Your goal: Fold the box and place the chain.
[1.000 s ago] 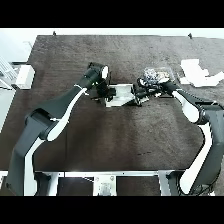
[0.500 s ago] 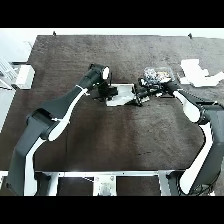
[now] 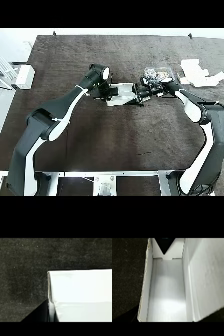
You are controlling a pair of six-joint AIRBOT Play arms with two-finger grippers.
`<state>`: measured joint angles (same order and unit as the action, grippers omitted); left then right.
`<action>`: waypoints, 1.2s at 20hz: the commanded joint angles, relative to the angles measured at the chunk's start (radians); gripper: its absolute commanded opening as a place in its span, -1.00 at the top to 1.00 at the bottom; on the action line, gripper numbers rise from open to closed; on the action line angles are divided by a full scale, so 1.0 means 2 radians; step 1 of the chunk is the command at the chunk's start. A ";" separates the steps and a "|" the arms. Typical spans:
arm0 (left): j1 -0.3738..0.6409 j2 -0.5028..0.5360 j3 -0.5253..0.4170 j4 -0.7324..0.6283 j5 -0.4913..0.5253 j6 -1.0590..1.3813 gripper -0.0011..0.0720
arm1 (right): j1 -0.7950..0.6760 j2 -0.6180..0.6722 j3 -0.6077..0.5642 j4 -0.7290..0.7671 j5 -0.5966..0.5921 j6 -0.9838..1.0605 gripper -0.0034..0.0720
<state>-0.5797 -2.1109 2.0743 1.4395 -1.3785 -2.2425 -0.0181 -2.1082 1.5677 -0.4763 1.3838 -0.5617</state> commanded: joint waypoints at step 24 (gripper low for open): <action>0.019 0.000 -0.016 -0.023 0.023 0.118 -0.78 | 0.000 0.000 0.000 -0.002 -0.001 0.000 -0.55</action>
<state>-0.5385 -2.0872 2.0460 1.4425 -1.3937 -2.0174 -0.0200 -2.1086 1.5677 -0.4858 1.3731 -0.5610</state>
